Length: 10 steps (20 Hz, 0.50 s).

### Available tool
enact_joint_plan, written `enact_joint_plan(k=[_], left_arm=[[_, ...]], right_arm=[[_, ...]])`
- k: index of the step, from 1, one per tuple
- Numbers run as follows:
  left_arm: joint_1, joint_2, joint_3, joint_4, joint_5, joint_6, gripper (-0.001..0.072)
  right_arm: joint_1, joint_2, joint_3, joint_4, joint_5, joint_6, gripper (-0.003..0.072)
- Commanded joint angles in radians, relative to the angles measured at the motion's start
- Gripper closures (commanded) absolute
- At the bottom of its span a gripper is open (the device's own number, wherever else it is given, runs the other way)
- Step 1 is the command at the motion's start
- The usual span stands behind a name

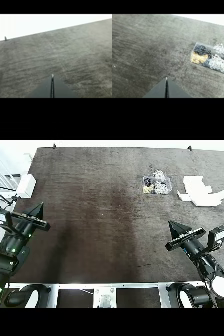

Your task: Fold the box and place the chain.

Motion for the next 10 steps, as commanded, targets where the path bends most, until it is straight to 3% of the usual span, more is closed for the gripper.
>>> enact_joint_plan(k=[1,10], left_arm=[[0.0,0.001,-0.001,-0.002,-0.018,-0.001,0.0691],[0.0,0.001,0.0,-0.002,-0.029,-0.001,0.0691]], right_arm=[[0.0,0.001,0.0,0.0,0.0,0.0,0.0675],[0.0,0.001,0.0,0.0,0.0,0.0,0.0675]])
